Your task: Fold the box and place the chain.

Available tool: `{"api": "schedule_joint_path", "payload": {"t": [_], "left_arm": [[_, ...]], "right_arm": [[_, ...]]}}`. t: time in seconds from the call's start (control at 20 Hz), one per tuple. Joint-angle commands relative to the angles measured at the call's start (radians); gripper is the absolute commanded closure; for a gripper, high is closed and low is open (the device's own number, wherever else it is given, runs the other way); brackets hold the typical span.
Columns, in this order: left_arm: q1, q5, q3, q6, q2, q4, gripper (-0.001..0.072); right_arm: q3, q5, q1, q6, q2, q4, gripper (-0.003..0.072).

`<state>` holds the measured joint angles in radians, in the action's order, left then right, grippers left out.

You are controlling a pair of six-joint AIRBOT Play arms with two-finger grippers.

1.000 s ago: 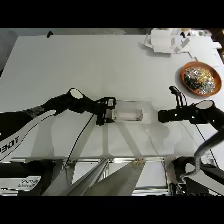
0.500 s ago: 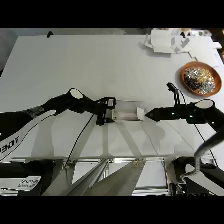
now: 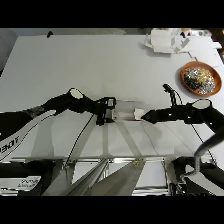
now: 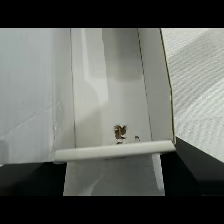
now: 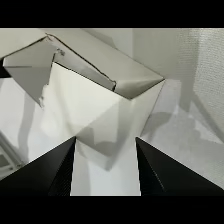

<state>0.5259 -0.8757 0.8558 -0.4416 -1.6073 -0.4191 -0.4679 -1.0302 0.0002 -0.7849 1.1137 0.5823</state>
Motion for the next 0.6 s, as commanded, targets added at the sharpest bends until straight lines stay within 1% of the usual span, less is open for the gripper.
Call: {"api": "schedule_joint_path", "payload": {"t": [0.0,0.1,0.2,0.3,0.4,0.55], "left_arm": [[0.000,0.000,0.000,0.000,0.001,0.000,0.0458],[0.000,0.000,0.000,0.000,0.001,0.000,0.0457],[0.000,0.000,0.000,0.000,0.001,0.000,0.0458],[0.000,0.000,0.000,0.000,0.001,0.000,0.0458],[0.000,0.000,0.000,0.000,0.001,0.000,0.0458],[0.000,0.000,0.000,0.000,0.001,0.000,0.0458]], "right_arm": [[-0.046,0.106,0.100,-0.183,0.002,0.099,0.0267],[-0.087,0.154,0.157,-0.308,0.002,0.159,0.0268],[-0.123,0.192,0.214,-0.547,0.002,0.293,0.0272],[-0.146,0.201,0.266,-0.726,0.002,0.417,0.0272],[-0.162,0.208,0.315,-0.832,0.002,0.484,0.0274],[-0.193,0.205,0.372,-0.932,0.032,0.521,0.0280]]}}
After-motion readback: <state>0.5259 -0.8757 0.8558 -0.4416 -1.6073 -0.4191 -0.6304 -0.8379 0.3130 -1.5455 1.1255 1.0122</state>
